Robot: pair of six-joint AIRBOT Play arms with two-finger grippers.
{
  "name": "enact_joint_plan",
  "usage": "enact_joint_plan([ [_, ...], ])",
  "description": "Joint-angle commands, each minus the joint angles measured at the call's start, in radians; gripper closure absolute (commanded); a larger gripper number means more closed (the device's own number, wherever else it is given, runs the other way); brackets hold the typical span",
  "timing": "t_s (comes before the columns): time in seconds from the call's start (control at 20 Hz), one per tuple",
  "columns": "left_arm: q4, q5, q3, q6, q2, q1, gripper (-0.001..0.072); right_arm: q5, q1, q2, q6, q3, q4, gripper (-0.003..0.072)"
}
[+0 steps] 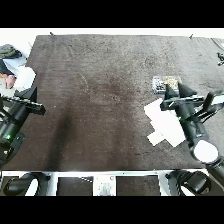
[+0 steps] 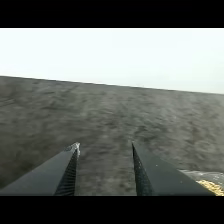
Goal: Fold the box and place the chain.
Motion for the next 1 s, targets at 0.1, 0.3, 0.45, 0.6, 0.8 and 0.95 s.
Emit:
enact_joint_plan([
  [0.1, 0.0, 0.0, -0.001, 0.001, -0.001, 0.0, 0.0698, 0.44, -0.488, -0.043, -0.123, 0.153, 0.211, 0.0316],
  [0.3, 0.0, 0.0, -0.001, 0.001, -0.001, 0.0, 0.0698, 1.022, -0.977, -0.229, 0.013, 0.304, 0.133, 0.0314],
  [0.45, 0.0, 0.0, -0.001, 0.0, -0.001, 0.0, 0.0698, 1.369, -1.194, -0.446, 0.169, 0.482, -0.042, 0.0313],
  [0.6, 0.0, 0.0, -0.001, 0.001, -0.001, 0.0, 0.0698, 1.519, -1.238, -0.628, 0.216, 0.664, -0.206, 0.0313],
  [0.8, 0.0, 0.0, -0.001, 0.001, -0.001, 0.0, 0.0698, 1.634, -1.213, -0.845, 0.236, 0.872, -0.532, 0.0314],
  [0.95, 0.0, 0.0, -0.001, 0.001, -0.001, 0.0, 0.0698, 1.768, -1.213, -1.005, 0.167, 1.03, -0.597, 0.0315],
])
